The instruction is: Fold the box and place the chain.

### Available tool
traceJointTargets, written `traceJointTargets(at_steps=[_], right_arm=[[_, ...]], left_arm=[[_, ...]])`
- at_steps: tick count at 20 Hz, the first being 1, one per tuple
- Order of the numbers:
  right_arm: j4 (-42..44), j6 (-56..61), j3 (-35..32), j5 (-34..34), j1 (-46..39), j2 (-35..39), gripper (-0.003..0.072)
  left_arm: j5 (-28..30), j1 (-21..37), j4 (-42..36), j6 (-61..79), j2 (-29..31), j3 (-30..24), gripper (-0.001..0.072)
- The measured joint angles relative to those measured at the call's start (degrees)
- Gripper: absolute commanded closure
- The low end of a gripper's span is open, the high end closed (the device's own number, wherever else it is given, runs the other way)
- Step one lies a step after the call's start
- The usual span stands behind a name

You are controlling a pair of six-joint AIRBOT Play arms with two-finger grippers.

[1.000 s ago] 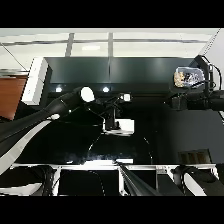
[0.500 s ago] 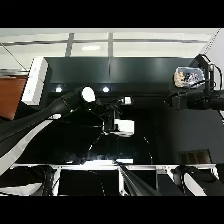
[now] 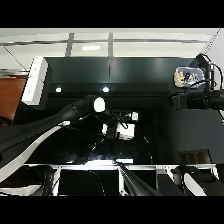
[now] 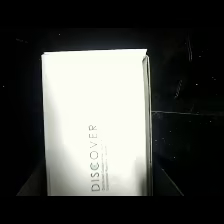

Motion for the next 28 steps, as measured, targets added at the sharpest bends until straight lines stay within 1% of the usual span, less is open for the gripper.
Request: traceJointTargets(at_steps=[1,3,5,6,8,10,13,15,17,20,22,23,25,28], right_arm=[[-0.11,0.00,0.00,-0.04,0.00,0.00,0.0666],[-0.66,0.00,0.00,-0.15,0.00,0.00,0.0666],[-1.33,0.02,0.00,-0.26,0.00,0.00,0.0666],[-1.57,0.09,0.00,-0.42,0.00,0.00,0.0666],[-1.90,0.52,0.00,-0.46,0.00,0.00,0.0667],[-2.12,0.76,0.00,-0.50,0.00,0.00,0.0666],[-2.27,0.98,0.00,-0.52,0.00,0.00,0.0666],[-2.29,1.11,0.00,-0.50,0.00,0.00,0.0666],[-2.32,1.11,0.00,-0.52,0.00,0.00,0.0666],[-2.38,1.14,0.00,-0.59,0.00,0.00,0.0666],[-2.38,1.14,0.00,-0.59,0.00,0.00,0.0666],[-2.38,1.14,0.00,-0.63,0.00,0.00,0.0666],[-2.36,1.14,0.00,-0.81,0.00,0.00,0.0666],[-2.32,1.20,-0.07,-1.53,0.00,0.00,0.0666]], left_arm=[[0.20,-0.57,1.29,-1.25,-0.09,0.17,0.0384],[-1.03,-1.01,4.83,-6.34,0.31,0.81,0.0488],[-4.79,-0.15,9.20,-12.92,2.03,1.33,0.0489],[-6.32,0.94,11.80,-16.55,3.32,1.51,0.0488],[-10.38,4.28,14.64,-23.69,6.34,1.51,0.0488],[-15.39,9.11,17.66,-30.25,9.75,0.68,0.0486],[-20.81,19.54,23.63,-40.13,15.74,-2.08,0.0485],[-22.95,28.15,27.74,-46.05,19.52,-4.61,0.0484],[-24.59,37.94,32.09,-51.23,22.23,-7.15,0.0485],[-25.18,52.78,34.32,-56.17,24.22,-9.94,0.0485],[-24.09,60.04,34.25,-56.37,24.70,-11.04,0.0485],[-21.92,63.45,34.07,-56.35,24.85,-11.41,0.0485],[-18.10,67.54,33.83,-56.13,24.57,-11.82,0.0485],[-12.37,70.36,32.94,-53.96,22.23,-12.09,0.0485]])
